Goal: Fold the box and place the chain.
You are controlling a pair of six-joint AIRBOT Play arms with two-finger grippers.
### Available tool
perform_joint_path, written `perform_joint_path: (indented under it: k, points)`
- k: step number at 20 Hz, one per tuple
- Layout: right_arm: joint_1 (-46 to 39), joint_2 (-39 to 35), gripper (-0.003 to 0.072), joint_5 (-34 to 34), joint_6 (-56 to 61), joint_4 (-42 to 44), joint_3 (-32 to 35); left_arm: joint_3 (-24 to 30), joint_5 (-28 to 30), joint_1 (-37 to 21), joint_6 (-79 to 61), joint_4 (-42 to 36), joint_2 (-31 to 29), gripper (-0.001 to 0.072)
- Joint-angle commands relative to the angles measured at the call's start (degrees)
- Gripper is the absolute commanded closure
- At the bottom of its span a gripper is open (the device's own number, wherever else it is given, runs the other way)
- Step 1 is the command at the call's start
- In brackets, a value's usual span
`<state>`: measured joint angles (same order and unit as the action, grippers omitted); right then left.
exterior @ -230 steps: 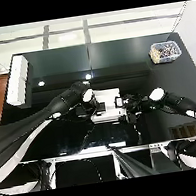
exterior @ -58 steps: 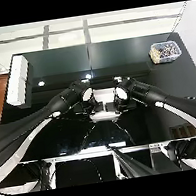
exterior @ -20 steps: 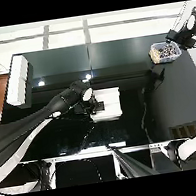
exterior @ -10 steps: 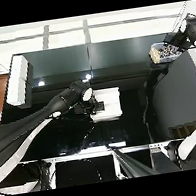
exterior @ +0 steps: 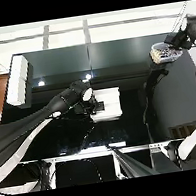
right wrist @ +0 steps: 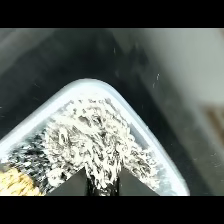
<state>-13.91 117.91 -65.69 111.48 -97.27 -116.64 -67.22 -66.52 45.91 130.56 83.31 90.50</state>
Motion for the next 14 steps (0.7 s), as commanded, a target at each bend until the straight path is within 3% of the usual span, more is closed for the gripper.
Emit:
perform_joint_path:
  k: [1,7,14]
  points:
    - [0.0,-5.3,0.0681,-2.5,-10.7,2.0,-0.6,0.0,0.1,0.0,0.0,0.0,0.0,0.0681]
    - [0.7,-21.5,0.0684,-7.8,-21.1,7.3,0.0,0.0,0.1,0.0,0.0,0.0,0.0,0.0681]
    - [1.9,-42.3,0.0682,-13.2,-28.3,31.4,11.3,0.0,0.1,0.0,0.0,0.0,0.0,0.0681]
